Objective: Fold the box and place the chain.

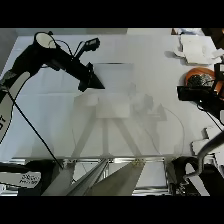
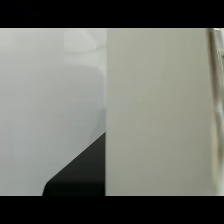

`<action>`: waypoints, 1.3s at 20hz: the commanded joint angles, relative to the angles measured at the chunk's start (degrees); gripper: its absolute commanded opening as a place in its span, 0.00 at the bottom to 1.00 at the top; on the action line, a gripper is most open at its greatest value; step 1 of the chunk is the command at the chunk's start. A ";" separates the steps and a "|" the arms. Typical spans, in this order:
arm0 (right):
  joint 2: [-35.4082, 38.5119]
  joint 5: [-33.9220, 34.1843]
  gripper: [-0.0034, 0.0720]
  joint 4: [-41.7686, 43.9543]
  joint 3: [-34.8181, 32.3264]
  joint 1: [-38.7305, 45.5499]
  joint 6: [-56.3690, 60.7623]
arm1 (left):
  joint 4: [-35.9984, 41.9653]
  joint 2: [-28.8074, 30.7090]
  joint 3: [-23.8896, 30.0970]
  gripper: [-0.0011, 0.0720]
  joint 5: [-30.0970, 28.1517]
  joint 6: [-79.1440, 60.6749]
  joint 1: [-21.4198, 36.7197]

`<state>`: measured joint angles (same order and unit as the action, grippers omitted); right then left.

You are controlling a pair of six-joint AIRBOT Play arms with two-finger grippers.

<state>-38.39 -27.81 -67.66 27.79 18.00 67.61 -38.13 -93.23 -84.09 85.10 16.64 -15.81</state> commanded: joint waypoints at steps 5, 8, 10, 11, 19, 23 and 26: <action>0.04 -0.42 0.93 -0.02 0.07 0.09 0.04 | 1.03 -7.32 4.98 0.03 -12.50 -11.78 -0.35; 0.04 -0.42 0.90 0.00 0.04 0.09 0.04 | 1.29 -10.40 4.98 0.03 -13.18 -21.20 -0.74; 0.04 -0.42 0.90 0.00 0.07 0.11 0.04 | 1.81 -11.28 4.98 0.03 -14.58 -25.79 -1.40; 0.04 -0.39 0.90 0.00 0.04 0.09 0.04 | 2.03 -11.32 4.98 0.03 -15.56 -26.14 -1.81; 0.04 -0.39 0.90 0.00 0.04 0.09 0.04 | 2.95 -12.04 4.98 0.03 -22.34 -26.08 -3.76; 0.04 -0.39 0.90 0.00 0.04 0.09 0.04 | 2.95 -14.10 4.98 0.03 -22.01 -25.40 -3.82; 0.04 -0.37 0.90 0.00 0.04 0.09 0.04 | 2.95 -14.53 4.98 0.03 -21.90 -25.40 -3.82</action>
<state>-38.39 -28.18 -67.66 27.79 18.06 67.66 -35.14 -107.13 -79.11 63.40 -8.84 -19.59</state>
